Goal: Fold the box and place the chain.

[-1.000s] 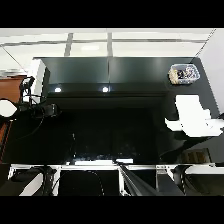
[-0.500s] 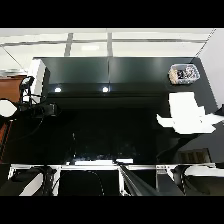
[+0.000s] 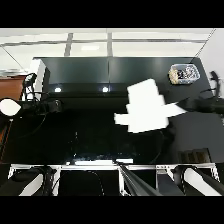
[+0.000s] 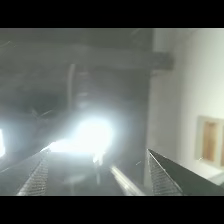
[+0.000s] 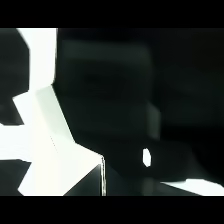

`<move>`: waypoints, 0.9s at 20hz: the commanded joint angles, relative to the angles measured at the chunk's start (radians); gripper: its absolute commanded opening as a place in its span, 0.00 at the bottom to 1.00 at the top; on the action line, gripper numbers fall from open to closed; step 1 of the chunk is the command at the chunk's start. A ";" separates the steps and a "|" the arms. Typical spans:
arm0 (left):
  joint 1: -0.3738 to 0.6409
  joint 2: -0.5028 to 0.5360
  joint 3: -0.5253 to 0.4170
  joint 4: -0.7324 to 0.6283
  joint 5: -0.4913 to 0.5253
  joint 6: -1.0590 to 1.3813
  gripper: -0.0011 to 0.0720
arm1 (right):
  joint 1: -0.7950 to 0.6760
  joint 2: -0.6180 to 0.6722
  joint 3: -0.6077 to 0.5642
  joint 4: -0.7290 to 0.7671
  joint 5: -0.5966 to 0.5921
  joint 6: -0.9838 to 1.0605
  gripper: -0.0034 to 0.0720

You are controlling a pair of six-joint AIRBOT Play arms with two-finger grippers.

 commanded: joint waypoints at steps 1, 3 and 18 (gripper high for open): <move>-0.074 -0.053 0.000 -0.090 0.129 0.019 0.99 | 0.244 0.154 -0.264 0.363 -0.333 -0.127 0.06; -0.127 -0.103 0.005 -0.141 0.151 0.079 0.99 | 0.389 0.162 -0.340 0.409 -0.441 -0.180 0.07; -0.145 -0.794 0.410 -0.806 -0.669 0.757 0.96 | 0.634 0.161 -0.371 0.401 -0.588 -0.180 0.07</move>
